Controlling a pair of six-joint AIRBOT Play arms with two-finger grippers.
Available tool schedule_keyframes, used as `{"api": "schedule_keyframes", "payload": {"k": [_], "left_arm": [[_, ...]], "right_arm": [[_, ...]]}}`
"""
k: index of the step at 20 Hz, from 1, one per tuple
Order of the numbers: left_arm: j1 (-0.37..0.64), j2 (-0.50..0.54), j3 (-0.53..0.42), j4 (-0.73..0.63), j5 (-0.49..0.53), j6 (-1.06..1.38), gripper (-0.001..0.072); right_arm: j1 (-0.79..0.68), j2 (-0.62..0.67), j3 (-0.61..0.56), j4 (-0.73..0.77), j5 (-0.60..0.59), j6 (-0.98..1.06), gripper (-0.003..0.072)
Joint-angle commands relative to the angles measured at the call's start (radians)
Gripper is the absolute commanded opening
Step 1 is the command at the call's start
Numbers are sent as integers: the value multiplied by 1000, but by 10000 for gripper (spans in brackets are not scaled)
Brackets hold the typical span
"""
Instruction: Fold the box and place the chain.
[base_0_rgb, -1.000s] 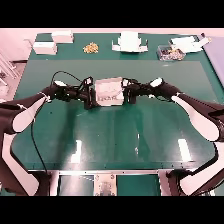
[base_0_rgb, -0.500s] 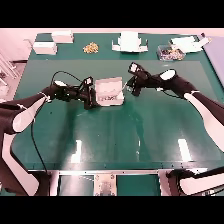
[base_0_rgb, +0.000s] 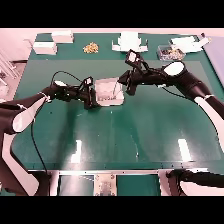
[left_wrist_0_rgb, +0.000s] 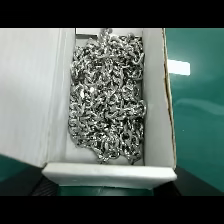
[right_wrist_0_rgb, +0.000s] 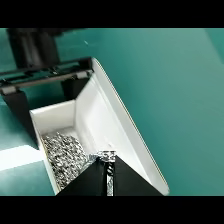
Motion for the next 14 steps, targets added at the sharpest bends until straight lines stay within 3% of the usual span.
{"api": "schedule_keyframes", "payload": {"k": [1, 7, 8, 9, 10, 14], "left_arm": [[1, 0, 0, 0, 0, 0, 533], [1, 0, 0, 0, 0, 0, 533], [1, 0, 0, 0, 0, 0, 533], [1, 0, 0, 0, 0, 0, 533], [1, 0, 0, 0, 0, 0, 533], [1, 0, 0, 0, 0, 0, 533]], "right_arm": [[33, -14, 0, 5, -19, 10, 6], [37, -142, 0, 8, -43, 1, 9], [34, -153, 0, 8, -56, -1, 89], [29, -154, 1, 9, -70, -1, 255], [26, -152, 8, 10, -74, -1, 361], [27, -72, 45, 76, -74, -2, 371]]}}
